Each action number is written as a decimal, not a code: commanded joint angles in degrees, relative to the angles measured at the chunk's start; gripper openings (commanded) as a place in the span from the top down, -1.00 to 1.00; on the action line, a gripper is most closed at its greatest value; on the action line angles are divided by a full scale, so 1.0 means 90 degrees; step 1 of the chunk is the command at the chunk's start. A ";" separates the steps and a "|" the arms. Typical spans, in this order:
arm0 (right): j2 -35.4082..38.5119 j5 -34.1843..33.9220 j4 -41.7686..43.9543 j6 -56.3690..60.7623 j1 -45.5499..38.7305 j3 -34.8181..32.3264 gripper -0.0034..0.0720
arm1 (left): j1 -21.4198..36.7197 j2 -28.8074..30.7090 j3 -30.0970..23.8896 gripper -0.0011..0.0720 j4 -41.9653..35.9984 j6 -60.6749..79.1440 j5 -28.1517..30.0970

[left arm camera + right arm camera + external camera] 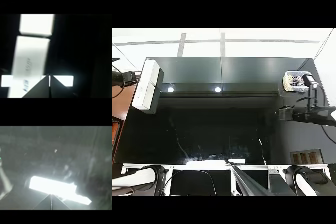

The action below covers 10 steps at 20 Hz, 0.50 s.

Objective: Fold the box and place the chain.

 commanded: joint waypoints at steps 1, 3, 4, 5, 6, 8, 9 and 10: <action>0.0017 -0.2708 -0.1005 -0.0216 0.0833 -0.0597 0.88 | -0.0398 0.1394 -0.1445 0.91 -0.0787 0.0357 0.0505; 0.0017 -0.4029 -0.1579 -0.0214 0.0886 -0.0852 0.88 | -0.0823 0.2545 -0.2960 0.91 -0.0799 0.0597 0.1807; 0.0017 -0.4192 -0.1719 -0.0216 0.0814 -0.0862 0.88 | -0.0996 0.3050 -0.3638 0.90 -0.0799 0.0877 0.2346; 0.0017 -0.4182 -0.1746 -0.0214 0.0729 -0.0862 0.88 | -0.1115 0.3427 -0.4148 0.90 -0.0801 0.1049 0.2752; 0.0017 -0.3968 -0.1744 -0.0216 0.0673 -0.0862 0.87 | -0.1190 0.3706 -0.4512 0.90 -0.0801 0.1124 0.3007; 0.0017 -0.3619 -0.1746 -0.0216 0.0641 -0.0862 0.87 | -0.1207 0.4012 -0.4852 0.90 -0.0806 0.1144 0.3133; 0.0017 -0.3560 -0.1746 -0.0216 0.0644 -0.0862 0.87 | -0.1202 0.4041 -0.4891 0.90 -0.0809 0.1139 0.3096; 0.0017 -0.3563 -0.1744 -0.0216 0.0644 -0.0862 0.87 | -0.1202 0.4034 -0.4891 0.90 -0.0809 0.1139 0.2941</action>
